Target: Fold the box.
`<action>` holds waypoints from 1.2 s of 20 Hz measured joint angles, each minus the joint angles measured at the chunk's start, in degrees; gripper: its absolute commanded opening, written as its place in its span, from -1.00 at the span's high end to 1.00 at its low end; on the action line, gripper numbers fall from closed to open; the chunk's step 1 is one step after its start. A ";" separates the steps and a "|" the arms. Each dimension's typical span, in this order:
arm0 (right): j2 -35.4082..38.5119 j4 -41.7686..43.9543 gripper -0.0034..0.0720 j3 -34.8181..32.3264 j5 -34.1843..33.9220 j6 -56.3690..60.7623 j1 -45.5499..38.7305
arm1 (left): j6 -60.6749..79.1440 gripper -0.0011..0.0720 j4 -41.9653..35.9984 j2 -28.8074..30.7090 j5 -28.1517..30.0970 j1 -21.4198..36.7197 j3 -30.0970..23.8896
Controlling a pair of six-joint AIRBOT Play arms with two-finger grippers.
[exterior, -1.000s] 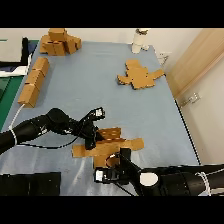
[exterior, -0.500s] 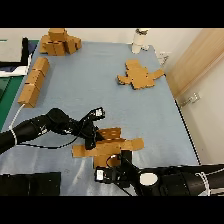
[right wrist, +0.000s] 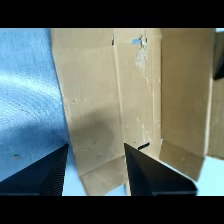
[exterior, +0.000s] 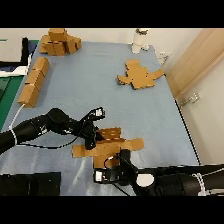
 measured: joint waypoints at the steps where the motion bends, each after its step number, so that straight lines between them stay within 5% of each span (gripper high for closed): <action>1: 0.50 -0.37 -0.47 0.20 -0.61 0.17 -0.07 | 0.00 0.94 0.00 0.00 -0.02 0.00 0.00; 20: 3.56 -2.82 -0.49 0.59 2.27 8.33 -2.51 | 0.02 0.94 0.02 0.00 -0.04 0.02 0.00; 21: 3.58 -2.43 -1.00 0.61 2.38 8.48 -2.58 | 0.02 0.94 0.02 0.00 -0.04 0.02 0.00; 24: 3.69 -1.05 -1.00 0.70 2.69 8.76 -2.64 | 0.00 0.94 0.00 0.00 -0.04 0.00 0.00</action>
